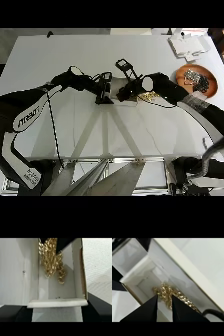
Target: Fold the box and place the chain.
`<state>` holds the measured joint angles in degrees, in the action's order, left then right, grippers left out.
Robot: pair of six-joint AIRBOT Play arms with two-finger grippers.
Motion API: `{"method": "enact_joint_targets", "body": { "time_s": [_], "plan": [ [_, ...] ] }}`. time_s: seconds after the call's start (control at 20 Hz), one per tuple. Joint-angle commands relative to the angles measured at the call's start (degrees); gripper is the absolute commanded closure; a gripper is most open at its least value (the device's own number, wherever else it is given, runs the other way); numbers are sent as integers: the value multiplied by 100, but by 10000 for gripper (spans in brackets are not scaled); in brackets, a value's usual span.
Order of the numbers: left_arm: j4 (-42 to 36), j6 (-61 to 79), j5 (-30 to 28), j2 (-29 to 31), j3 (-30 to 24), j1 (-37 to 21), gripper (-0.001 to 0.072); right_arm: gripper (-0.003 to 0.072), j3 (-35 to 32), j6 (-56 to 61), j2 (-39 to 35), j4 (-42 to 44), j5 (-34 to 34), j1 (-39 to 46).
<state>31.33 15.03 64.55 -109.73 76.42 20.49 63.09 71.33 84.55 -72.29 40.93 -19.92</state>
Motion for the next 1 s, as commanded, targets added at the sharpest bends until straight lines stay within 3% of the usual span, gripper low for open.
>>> {"method": "enact_joint_targets", "body": {
  "time_s": [0.0,0.05,0.35,0.4,0.45,0.6,0.95],
  "plan": [
    [0,0,-2,-2,2,-4,252,406,4,-466,-350,-81,468,245],
    [0,0,-2,-2,0,-4,252,321,4,-667,-535,-83,704,382],
    [0,0,-2,-2,2,-4,252,316,4,-2592,-1176,326,1639,1711],
    [0,0,-2,-2,2,-4,252,308,4,-3016,-1126,415,1727,1945],
    [0,0,-2,-2,2,-2,252,239,2,-3471,-1036,459,1770,2155],
    [0,0,-2,-2,2,-2,252,126,2,-4907,-597,492,1810,2483],
    [0,0,-2,-2,2,-4,252,126,2,-6679,483,682,1725,2332]
  ]
}}
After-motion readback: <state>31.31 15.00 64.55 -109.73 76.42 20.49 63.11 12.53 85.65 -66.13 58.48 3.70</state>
